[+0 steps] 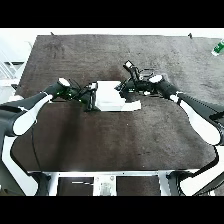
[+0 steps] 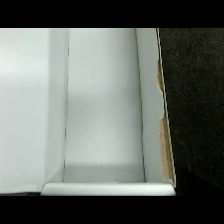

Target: Fold the box and place the chain.

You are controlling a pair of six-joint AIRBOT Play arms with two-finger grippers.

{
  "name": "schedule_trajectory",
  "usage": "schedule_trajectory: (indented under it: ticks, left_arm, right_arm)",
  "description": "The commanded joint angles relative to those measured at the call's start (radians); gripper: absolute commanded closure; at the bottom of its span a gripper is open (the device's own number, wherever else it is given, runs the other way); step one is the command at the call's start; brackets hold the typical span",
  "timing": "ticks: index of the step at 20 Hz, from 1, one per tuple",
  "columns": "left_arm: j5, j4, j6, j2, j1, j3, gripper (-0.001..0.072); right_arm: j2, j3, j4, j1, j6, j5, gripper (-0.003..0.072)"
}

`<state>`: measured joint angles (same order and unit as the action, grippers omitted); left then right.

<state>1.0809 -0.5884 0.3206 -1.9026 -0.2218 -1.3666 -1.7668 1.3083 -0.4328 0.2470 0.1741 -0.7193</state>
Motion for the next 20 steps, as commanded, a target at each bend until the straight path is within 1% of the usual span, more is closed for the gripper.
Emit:
schedule_trajectory:
  ticks: [1, 4, 6, 9, 12, 13, 14, 15, 18, 20]
  left_arm:
    - [0.001, -0.003, 0.001, 0.000, -0.001, 0.000, 0.0245]
    - [0.001, -0.003, 0.001, 0.000, -0.001, 0.000, 0.0244]
    - [0.001, -0.003, 0.001, 0.000, -0.001, 0.000, 0.0245]
    - [0.001, -0.003, 0.001, 0.000, -0.001, 0.000, 0.0245]
    - [0.001, -0.003, 0.001, 0.000, -0.001, 0.000, 0.0244]
    - [0.001, -0.003, 0.001, 0.000, -0.001, 0.000, 0.0244]
    - [0.001, -0.003, 0.001, 0.000, -0.001, 0.000, 0.0245]
    - [0.001, -0.003, 0.001, 0.000, -0.001, 0.000, 0.0244]
    - [0.001, -0.003, 0.001, 0.000, -0.001, 0.000, 0.0244]
    - [0.001, -0.003, 0.001, 0.000, -0.001, 0.000, 0.0244]
  right_arm:
    - [-0.007, 0.000, -0.002, 0.000, 0.002, 0.005, 0.0675]
    - [-0.004, 0.000, -0.002, 0.000, 0.002, 0.000, 0.0675]
    - [0.021, 0.000, -0.001, -0.001, 0.002, -0.026, 0.0675]
    - [0.114, 0.000, -0.025, -0.002, 0.002, -0.074, 0.0675]
    - [0.242, -0.018, -0.159, -0.005, 0.019, -0.131, 0.0670]
    - [0.281, -0.034, -0.211, -0.009, 0.029, -0.132, 0.0559]
    - [0.316, -0.054, -0.270, -0.016, 0.029, -0.135, 0.0325]
    - [0.339, -0.072, -0.322, -0.027, 0.028, -0.146, 0.0151]
    - [0.349, -0.122, -0.443, -0.056, 0.019, -0.193, 0.0145]
    - [0.339, -0.165, -0.461, -0.058, -0.085, -0.196, 0.0138]
